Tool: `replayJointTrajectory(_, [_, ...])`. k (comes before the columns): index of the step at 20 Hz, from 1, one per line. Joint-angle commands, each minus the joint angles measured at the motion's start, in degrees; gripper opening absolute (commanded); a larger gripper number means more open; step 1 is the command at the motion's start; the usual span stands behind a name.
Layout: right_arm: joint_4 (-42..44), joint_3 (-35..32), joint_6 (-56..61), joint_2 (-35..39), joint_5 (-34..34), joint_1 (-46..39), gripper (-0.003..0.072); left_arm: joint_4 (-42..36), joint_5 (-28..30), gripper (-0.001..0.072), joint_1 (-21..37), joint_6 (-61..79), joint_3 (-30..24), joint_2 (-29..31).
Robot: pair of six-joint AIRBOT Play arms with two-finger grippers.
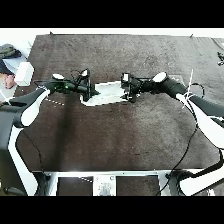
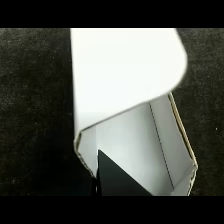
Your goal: Fold the box and place the chain.
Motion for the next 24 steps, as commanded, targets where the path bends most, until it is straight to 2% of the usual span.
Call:
replayJointTrajectory(1, [0.0, 2.7, 0.2, -1.6, 2.7, -0.6, 0.0597, 0.0, 0.0, 0.0012, 0.0, 0.0, 0.0, 0.0])
replayJointTrajectory(7, [-1.7, 8.6, -0.2, -7.2, 8.7, -0.6, 0.0597, 0.0, 0.0, 0.0012, 0.0, 0.0, 0.0, 0.0])
replayJointTrajectory(14, [1.2, 11.2, -0.2, -10.0, 15.2, -0.7, 0.0596, 0.0, 0.0, 0.0012, 0.0, 0.0, 0.0, 0.0])
replayJointTrajectory(22, [1.7, 11.2, 1.4, -12.3, 16.5, -1.1, 0.0596, 0.0, 0.0, 0.0012, 0.0, 0.0, 0.0, 0.0])
replayJointTrajectory(24, [4.0, 11.2, 1.6, -13.0, 17.3, -2.1, 0.0596, 0.0, 0.0, 0.0012, 0.0, 0.0, 0.0, 0.0])
